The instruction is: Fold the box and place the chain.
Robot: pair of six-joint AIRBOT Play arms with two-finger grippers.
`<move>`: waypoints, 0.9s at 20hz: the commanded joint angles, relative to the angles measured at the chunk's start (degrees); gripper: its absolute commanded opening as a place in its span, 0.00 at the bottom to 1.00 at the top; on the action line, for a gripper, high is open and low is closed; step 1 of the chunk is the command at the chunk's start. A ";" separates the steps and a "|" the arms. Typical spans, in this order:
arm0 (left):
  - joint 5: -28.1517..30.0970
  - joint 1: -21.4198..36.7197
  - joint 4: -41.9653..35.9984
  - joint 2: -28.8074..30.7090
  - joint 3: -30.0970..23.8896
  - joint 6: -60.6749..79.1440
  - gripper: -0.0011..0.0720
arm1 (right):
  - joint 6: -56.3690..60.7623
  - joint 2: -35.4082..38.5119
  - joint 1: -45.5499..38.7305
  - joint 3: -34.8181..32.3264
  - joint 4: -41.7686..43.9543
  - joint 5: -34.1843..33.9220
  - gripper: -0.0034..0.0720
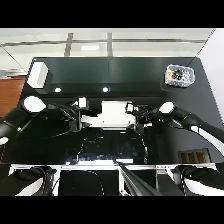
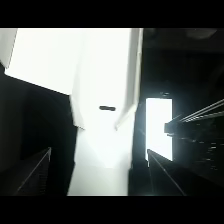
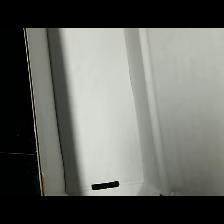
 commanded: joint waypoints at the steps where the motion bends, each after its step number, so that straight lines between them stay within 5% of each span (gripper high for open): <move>1: 4.39 -2.16 -0.52 -5.20 0.24 7.08 0.98 | 0.02 0.00 0.04 0.00 0.02 0.02 0.28; 12: 5.57 -2.95 -6.56 -13.68 1.18 9.92 0.97 | 0.02 0.00 0.04 0.00 0.00 0.04 0.28; 13: 5.70 -3.28 -6.56 -13.75 1.18 9.92 0.90 | 0.02 0.00 0.04 0.00 0.00 0.04 0.28; 14: 5.51 -3.56 -6.69 -13.75 1.20 9.94 0.69 | 0.02 0.00 0.04 0.00 0.00 0.04 0.28; 17: 5.40 -4.74 -6.97 -13.94 1.20 9.99 0.64 | 0.02 0.00 0.04 0.00 0.00 0.04 0.28; 18: 5.35 -4.98 -7.26 -13.97 1.20 9.99 0.50 | 0.02 0.00 0.04 0.00 0.02 0.04 0.28</move>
